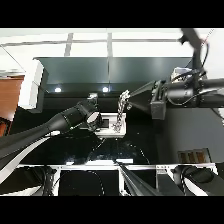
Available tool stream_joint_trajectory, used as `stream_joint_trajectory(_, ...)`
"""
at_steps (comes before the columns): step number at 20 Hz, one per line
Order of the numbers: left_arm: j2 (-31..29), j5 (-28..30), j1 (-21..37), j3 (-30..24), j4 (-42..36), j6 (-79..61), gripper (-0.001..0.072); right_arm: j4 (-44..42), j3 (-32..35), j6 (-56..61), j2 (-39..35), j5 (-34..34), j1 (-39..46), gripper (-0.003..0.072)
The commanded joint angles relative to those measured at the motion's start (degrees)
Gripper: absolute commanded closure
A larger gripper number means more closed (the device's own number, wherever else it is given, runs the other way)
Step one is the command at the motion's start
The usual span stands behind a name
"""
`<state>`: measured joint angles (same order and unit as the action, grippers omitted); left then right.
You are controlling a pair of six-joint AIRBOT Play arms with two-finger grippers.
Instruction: Fold the box and place the chain.
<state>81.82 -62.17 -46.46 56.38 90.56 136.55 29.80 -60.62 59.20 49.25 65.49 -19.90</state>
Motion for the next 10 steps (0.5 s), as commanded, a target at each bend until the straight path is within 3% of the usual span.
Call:
stream_joint_trajectory(1,0.0,0.0,0.0,0.0,0.0,0.0,0.0678,1.7,7.7,1.9,0.5,-4.1,-1.7,0.0674)
stream_joint_trajectory(5,0.0,0.0,0.0,0.0,0.0,0.0,0.0678,1.8,17.1,2.9,3.0,-13.8,-6.4,0.0672)
stream_joint_trajectory(10,0.0,0.0,0.0,0.0,0.0,0.0,0.0678,1.9,18.1,2.9,9.1,-17.2,-9.7,0.0669)
